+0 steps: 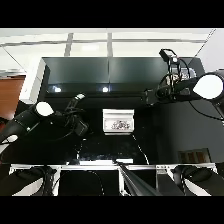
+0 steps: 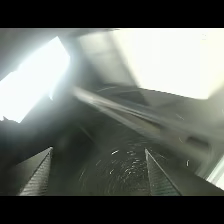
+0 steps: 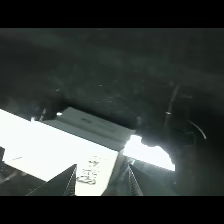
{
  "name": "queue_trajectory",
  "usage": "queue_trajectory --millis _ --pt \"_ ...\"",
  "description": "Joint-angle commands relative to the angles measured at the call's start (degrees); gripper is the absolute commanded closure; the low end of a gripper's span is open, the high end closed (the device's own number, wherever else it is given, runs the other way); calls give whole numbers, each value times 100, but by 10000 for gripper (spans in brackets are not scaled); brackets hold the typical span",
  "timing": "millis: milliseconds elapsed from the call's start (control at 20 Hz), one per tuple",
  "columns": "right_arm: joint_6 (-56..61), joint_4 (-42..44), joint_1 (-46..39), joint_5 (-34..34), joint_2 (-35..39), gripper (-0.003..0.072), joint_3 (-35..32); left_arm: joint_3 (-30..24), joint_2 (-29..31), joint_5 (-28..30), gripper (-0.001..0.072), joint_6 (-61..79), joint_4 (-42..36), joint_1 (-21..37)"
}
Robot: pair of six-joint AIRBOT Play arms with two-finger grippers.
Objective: Fold the box and place the chain.
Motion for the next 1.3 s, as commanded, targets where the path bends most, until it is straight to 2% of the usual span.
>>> queue_trajectory --millis 0,100,150,300,450,900,950,1050,1100,1150,1250 --pt "2 -203 -55 155 4 311 -2 -105 -55 863 -11 4253 -715 -387" --pt "2 -201 -190 225 4 310 -2 -74 -118 1563 -11 4660 -702 -654" --pt "2 -197 -273 243 4 311 -2 -4 -236 1585 -9 4651 -763 -673" --pt "0 -192 -417 245 4 311 -2 184 -791 1283 -7 4933 -1034 -656" --pt "-2 -326 -428 245 4 311 -2 227 -1134 984 -7 5528 -1764 -669" --pt "-2 -334 -428 129 -7 311 -2 297 -1182 1023 -4 5462 -1961 -675" --pt "-4 -339 -428 76 -11 311 -4 297 -1182 1021 23 5464 -1961 -675" --pt "-4 -420 -428 -136 -44 308 -4 297 -1182 1025 241 5464 -1967 -675" --pt "2 -470 -428 -295 -101 293 -13 297 -1182 1032 268 5464 -1967 -675" --pt "-17 -420 -433 -551 -195 47 -59 297 -1182 1038 268 5464 -1967 -675" --pt "-581 238 -568 -990 -540 32 -90 297 -1182 1043 268 5462 -1969 -675"
